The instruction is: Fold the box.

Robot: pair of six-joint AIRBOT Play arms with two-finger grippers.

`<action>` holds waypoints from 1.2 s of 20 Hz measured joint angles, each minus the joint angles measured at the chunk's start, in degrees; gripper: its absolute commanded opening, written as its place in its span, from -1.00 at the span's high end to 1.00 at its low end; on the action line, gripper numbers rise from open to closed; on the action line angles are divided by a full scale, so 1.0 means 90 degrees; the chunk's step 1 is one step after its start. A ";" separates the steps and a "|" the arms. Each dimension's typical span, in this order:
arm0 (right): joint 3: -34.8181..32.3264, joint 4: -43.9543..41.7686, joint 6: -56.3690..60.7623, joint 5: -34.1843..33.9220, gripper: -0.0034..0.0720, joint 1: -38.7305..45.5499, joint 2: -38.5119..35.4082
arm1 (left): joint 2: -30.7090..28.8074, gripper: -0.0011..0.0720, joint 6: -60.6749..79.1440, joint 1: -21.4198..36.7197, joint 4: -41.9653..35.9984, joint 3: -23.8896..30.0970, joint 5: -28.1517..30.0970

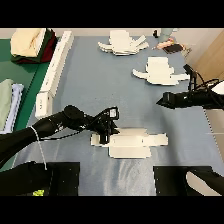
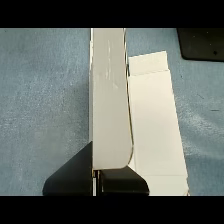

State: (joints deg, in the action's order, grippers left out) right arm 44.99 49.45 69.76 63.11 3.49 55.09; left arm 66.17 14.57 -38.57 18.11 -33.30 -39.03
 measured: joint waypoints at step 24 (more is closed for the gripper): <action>-0.2188 0.4719 0.0549 -0.0787 -0.97 -0.7089 -0.1491 | 0.0000 0.92 0.0000 0.0000 -0.0012 0.0000 -0.0012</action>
State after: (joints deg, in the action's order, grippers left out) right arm 25.30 91.92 74.70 56.03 -60.31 41.67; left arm 66.17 14.57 -38.57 18.00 -33.30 -39.13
